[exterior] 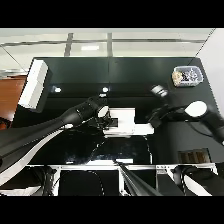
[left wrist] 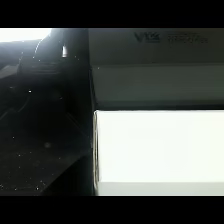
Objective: Fold the box and place the chain.
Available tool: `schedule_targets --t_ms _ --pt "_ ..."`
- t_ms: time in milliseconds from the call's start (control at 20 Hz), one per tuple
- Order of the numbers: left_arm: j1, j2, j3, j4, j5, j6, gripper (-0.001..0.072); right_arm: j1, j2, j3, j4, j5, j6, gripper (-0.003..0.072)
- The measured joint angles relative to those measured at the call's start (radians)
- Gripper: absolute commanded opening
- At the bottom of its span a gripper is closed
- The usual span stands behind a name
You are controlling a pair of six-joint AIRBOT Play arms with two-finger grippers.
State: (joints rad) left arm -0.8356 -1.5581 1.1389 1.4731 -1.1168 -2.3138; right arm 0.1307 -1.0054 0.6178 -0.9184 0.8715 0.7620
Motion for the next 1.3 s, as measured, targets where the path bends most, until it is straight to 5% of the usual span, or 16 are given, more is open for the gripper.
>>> schedule_targets --t_ms 150,300,600,700,750,1150,1300 --pt "0.000 0.000 0.000 0.001 -0.015 0.000 0.0030 -0.225 0.006 -0.026 -0.090 0.054 0.364 0.0018" --pt "0.000 0.000 0.000 0.003 -0.016 0.000 0.0029 -0.327 -0.077 -0.071 0.013 0.146 0.444 0.0018" --pt "0.000 0.000 0.000 0.003 -0.018 0.000 0.0029 -0.171 -0.245 -0.084 0.212 0.217 0.371 0.0039" --pt "0.000 0.000 0.000 0.003 -0.018 0.000 0.0030 -0.127 -0.262 -0.056 0.243 0.232 0.345 0.0460" --pt "0.000 0.000 0.000 0.003 -0.019 0.000 0.0029 -0.114 -0.267 -0.037 0.249 0.256 0.334 0.0487" --pt "0.000 0.000 0.000 0.003 -0.018 -0.001 0.0029 -0.061 -0.280 0.097 0.322 0.416 0.276 0.0473" --pt "0.000 0.000 0.000 0.003 -0.018 -0.001 0.0030 -0.011 -0.280 0.115 0.332 0.397 0.316 0.0356"
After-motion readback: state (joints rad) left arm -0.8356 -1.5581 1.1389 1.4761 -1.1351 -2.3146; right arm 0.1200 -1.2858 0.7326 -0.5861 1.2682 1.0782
